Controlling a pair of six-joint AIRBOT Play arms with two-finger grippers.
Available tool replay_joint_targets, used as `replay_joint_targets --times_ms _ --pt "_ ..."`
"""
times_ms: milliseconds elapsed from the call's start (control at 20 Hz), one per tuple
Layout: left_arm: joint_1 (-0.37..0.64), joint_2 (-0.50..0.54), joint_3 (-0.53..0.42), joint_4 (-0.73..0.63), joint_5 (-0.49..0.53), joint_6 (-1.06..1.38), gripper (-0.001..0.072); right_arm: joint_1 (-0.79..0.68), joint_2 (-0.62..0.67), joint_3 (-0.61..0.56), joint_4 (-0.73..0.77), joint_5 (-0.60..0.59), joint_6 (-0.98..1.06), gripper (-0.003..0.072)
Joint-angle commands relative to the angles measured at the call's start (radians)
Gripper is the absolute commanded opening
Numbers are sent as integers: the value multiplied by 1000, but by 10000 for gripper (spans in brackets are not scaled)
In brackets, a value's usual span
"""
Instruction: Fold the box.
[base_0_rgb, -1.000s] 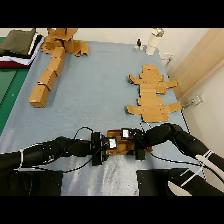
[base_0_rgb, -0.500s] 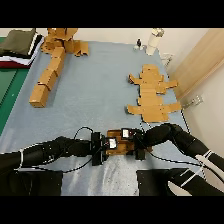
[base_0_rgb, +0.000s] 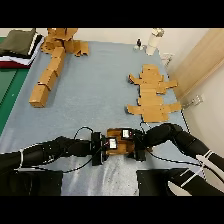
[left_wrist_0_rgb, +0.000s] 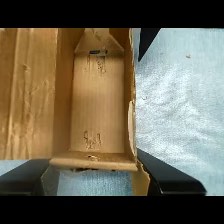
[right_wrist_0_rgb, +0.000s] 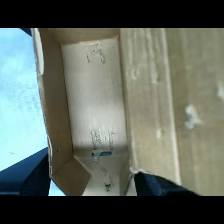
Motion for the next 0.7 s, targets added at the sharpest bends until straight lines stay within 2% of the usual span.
replay_joint_targets --times_ms 0,50,200,300,500,650 --pt "1 0 1 -2 0 -3 315 1 29 5 -51 -71 164 714" --pt "1 0 1 -2 0 -3 315 1 48 6 -92 -100 237 715" --pt "1 0 1 -2 0 -3 315 1 126 40 -172 -294 352 714" --pt "1 0 1 -2 0 -3 315 1 185 61 -204 -364 410 714" --pt "1 0 1 -2 0 -3 315 1 269 69 -237 -342 431 713" --pt "1 0 1 -2 0 -3 315 1 270 70 -236 -346 551 712"
